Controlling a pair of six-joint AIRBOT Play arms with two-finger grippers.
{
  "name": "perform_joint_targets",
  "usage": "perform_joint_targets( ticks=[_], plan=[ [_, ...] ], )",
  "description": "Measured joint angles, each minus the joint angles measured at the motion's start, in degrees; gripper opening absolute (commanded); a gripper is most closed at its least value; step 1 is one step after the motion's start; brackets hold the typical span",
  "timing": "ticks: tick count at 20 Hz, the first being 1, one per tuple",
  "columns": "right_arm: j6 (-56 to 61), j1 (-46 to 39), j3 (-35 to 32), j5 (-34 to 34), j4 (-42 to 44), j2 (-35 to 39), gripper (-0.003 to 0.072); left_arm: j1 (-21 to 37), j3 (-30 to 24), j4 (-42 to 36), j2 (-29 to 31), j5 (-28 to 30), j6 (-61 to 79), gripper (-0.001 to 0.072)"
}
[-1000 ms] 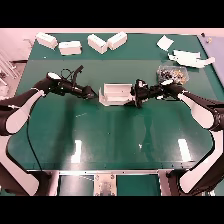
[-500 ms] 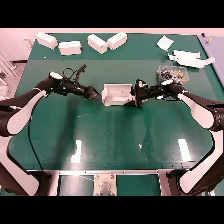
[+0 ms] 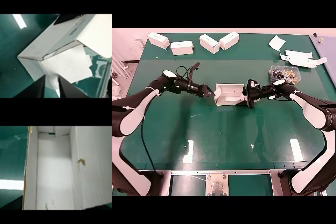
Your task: Fold the box and place the chain.
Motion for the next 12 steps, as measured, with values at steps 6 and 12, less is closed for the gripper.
perform_joint_targets(
  ticks=[6,12],
  plan=[
    [0.0,0.0,0.0,-0.02,0.0,0.0,0.0581,-1.09,0.22,2.01,0.0,1.79,-0.09,0.0247],
    [0.0,0.0,0.0,-0.02,0.0,0.0,0.0581,-1.9,0.59,2.93,0.02,2.34,-0.79,0.0247]
  ],
)
